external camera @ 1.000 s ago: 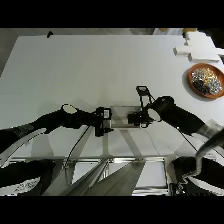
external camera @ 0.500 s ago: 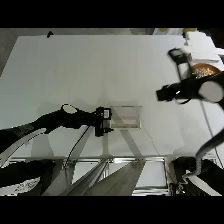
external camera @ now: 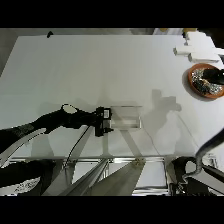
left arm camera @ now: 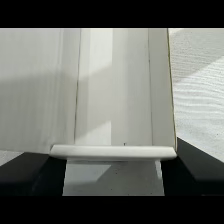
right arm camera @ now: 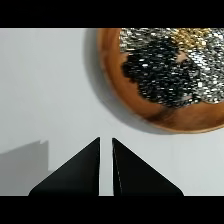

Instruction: Fold the box and place the chain.

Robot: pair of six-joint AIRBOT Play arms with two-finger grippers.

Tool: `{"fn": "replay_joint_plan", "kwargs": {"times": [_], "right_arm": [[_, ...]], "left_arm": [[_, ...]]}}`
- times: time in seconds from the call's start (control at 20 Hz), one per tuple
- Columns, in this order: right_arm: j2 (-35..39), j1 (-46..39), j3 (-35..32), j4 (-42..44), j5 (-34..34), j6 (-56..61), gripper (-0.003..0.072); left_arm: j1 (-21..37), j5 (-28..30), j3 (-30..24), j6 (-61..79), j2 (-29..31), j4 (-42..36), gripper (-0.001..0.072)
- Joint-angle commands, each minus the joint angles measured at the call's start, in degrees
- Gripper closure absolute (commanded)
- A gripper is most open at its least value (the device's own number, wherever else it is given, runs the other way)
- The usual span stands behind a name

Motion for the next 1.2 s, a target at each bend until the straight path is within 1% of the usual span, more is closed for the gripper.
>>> {"fn": "replay_joint_plan", "kwargs": {"times": [0.0,0.15,0.2,0.25,0.3,0.4,0.5,0.65,0.8,1.15], "right_arm": [[-11.0,-4.7,5.4,0.7,-0.9,-3.0,0.0612],[-18.3,-5.9,9.2,0.6,-0.9,-2.9,0.0607],[-20.2,-6.4,10.1,0.6,-1.0,-2.9,0.0573],[-21.6,-7.0,10.7,0.6,-1.1,-2.9,0.0491],[-22.5,-7.6,10.8,0.6,-1.5,-3.0,0.0451],[-23.6,-8.8,10.8,0.6,-2.3,-3.5,0.0451],[-24.2,-9.4,10.8,1.9,-3.1,-7.0,0.0451],[-24.9,-9.5,10.9,5.6,-6.1,-13.2,0.0451],[-25.7,-9.5,10.9,9.4,-7.0,-18.7,0.0464],[-28.1,-9.5,10.9,9.4,-7.7,-19.0,0.0472]], "left_arm": [[0.0,0.0,0.0,0.0,0.0,0.0,0.0636],[0.0,0.0,0.0,0.0,0.0,0.0,0.0636],[0.0,0.0,0.0,0.0,0.0,0.0,0.0636],[0.0,0.0,0.0,0.0,0.0,0.0,0.0636],[0.0,0.0,0.0,0.0,0.0,0.0,0.0636],[0.0,0.0,0.0,0.0,0.0,0.0,0.0636],[0.0,0.0,0.0,0.0,0.0,0.0,0.0636],[0.0,0.0,0.0,0.0,0.0,0.0,0.0636],[0.0,0.0,0.0,0.0,0.0,0.0,0.0636],[0.0,0.0,0.0,0.0,0.0,0.0,0.0636]]}}
